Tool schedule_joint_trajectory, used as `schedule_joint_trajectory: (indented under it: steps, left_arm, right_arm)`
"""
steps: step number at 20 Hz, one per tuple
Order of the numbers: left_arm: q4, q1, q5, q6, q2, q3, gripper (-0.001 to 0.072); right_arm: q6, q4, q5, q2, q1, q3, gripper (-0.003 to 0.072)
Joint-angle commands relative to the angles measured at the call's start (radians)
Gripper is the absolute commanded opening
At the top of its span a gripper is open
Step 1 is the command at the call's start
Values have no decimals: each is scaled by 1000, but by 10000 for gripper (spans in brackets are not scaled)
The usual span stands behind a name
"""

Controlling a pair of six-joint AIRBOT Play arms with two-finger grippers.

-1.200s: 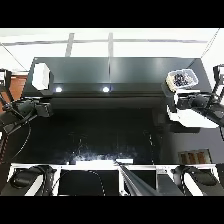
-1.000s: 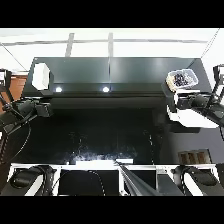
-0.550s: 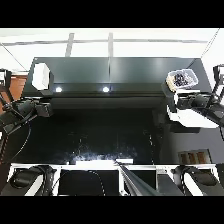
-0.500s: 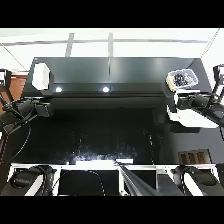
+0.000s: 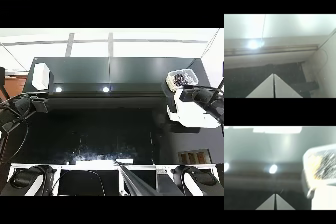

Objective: Fold the box and place the chain.

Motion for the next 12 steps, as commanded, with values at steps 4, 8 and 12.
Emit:
schedule_joint_trajectory:
  steps: [4, 8, 12]
  left_arm:
    - [-6, 0, 26, -8, -5, 0, 705]
    - [-5, 0, 24, -10, -5, 0, 710]
    - [5, 1, 33, -8, -5, 0, 710]
  right_arm:
    - [278, -44, -212, -270, -248, 63, 720]
    - [270, -275, 84, -471, -452, 274, 720]
    - [431, -364, 298, -619, -728, 506, 720]
